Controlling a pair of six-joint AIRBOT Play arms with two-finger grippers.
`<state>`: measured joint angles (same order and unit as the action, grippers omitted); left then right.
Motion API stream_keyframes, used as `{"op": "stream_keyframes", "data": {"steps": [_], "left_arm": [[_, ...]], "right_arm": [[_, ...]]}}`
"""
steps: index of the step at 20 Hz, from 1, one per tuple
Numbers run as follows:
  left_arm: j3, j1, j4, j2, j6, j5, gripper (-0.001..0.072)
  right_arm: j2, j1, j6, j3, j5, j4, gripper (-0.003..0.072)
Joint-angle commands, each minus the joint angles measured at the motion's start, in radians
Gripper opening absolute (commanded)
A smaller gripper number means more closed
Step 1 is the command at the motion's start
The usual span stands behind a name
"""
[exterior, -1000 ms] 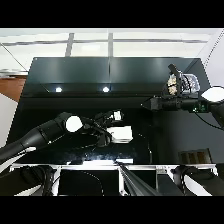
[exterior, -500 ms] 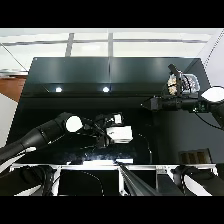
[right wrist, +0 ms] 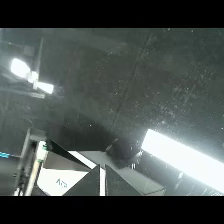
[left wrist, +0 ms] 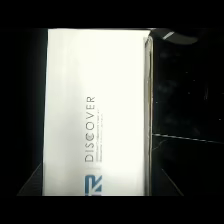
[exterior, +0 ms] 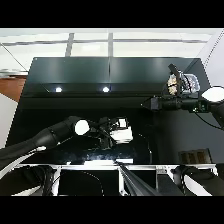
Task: Fold the box and place the chain.
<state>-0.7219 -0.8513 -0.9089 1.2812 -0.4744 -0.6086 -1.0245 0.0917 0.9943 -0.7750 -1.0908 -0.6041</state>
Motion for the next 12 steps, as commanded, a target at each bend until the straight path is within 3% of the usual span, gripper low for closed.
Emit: {"op": "stream_keyframes", "data": {"steps": [1,2,3,5,6,9,12], "left_arm": [[0.000,-0.014,-0.001,0.048,0.000,0.032,0.0707],[0.000,-0.014,-0.001,0.052,0.000,0.025,0.0705],[0.000,-0.014,-0.001,0.051,-0.001,0.024,0.0659],[-0.001,-0.008,-0.019,0.032,-0.003,0.009,0.0382],[-0.002,0.003,-0.040,0.016,-0.005,-0.004,0.0347],[-0.002,0.111,-0.101,-0.051,-0.086,-0.039,0.0347],[-0.008,0.338,-0.185,-0.116,-0.199,-0.050,0.0346]], "right_arm": [[0.001,-0.005,0.000,-0.001,0.004,-0.001,0.0045],[0.000,-0.010,0.000,-0.001,0.004,-0.001,0.0044],[0.000,-0.014,0.000,-0.001,0.004,-0.001,0.0044],[0.001,-0.026,0.000,-0.001,0.003,0.000,0.0044],[0.001,-0.032,0.000,-0.001,0.003,0.000,0.0044],[0.001,-0.062,0.000,-0.001,0.003,0.000,0.0044],[0.001,-0.079,0.000,-0.001,0.003,0.001,0.0044]]}}
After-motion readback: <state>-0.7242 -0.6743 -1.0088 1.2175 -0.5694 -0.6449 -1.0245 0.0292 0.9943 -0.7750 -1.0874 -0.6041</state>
